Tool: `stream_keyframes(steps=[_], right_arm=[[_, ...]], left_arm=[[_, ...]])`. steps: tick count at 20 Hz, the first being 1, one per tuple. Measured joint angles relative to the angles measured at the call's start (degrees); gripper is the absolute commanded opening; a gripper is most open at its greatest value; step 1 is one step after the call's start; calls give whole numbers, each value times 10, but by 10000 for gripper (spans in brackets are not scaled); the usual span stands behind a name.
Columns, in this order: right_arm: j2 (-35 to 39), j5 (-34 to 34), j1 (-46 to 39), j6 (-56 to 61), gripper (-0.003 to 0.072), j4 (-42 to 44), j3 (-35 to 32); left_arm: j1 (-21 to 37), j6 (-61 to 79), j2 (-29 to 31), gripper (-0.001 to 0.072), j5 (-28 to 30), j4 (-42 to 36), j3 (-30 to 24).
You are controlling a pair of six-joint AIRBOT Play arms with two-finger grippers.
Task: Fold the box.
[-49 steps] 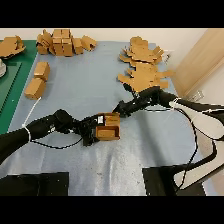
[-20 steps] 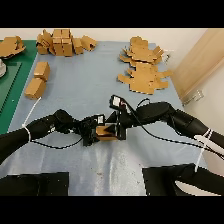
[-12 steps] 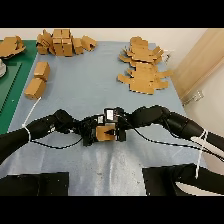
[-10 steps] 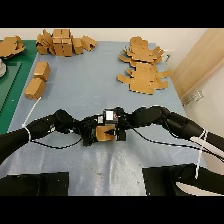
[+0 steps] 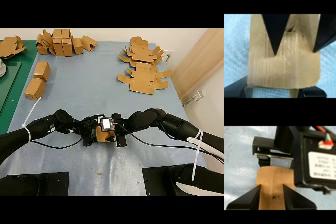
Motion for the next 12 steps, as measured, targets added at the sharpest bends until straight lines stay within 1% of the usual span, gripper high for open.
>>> stream_keyframes(steps=[5,10,11,12], right_arm=[[-6,23,1,0,429,-41,0],[4,33,3,0,430,-58,0],[8,35,4,0,457,-60,0],[11,34,5,0,456,-62,0]], left_arm=[[0,0,0,525,0,0,0],[0,0,0,526,0,0,0],[0,0,0,525,0,0,0],[0,0,0,525,0,0,0]])
